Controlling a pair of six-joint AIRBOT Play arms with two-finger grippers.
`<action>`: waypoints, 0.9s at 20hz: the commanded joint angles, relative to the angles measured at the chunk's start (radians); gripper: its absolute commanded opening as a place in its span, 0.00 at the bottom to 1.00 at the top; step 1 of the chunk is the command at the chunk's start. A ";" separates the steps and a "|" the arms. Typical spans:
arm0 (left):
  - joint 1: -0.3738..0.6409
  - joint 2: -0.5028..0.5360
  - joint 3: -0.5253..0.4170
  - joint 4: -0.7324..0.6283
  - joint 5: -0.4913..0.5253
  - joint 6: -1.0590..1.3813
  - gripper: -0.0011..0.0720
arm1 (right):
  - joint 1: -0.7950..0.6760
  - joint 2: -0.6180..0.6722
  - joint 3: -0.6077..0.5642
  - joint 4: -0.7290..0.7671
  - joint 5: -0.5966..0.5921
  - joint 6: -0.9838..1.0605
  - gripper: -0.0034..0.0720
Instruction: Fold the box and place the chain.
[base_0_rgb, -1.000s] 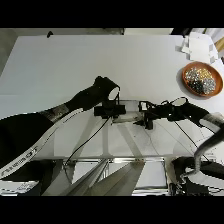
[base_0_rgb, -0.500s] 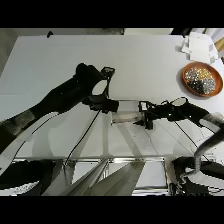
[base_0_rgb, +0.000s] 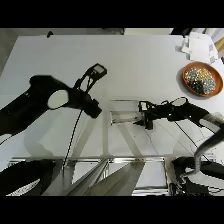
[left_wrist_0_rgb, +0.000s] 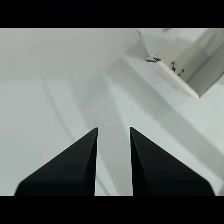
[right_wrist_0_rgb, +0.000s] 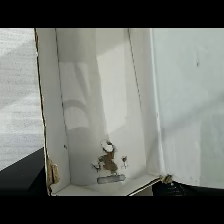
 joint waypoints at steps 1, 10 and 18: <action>0.132 0.096 -0.284 -0.302 0.273 0.562 0.42 | 0.001 0.001 0.000 0.000 0.000 0.000 0.60; 0.221 -0.154 -0.410 -1.026 0.339 1.807 0.98 | 0.001 0.001 0.000 0.000 0.000 0.000 0.60; 0.213 -0.250 -0.410 -1.196 0.317 2.031 0.98 | 0.001 0.001 0.000 0.000 0.000 0.000 0.60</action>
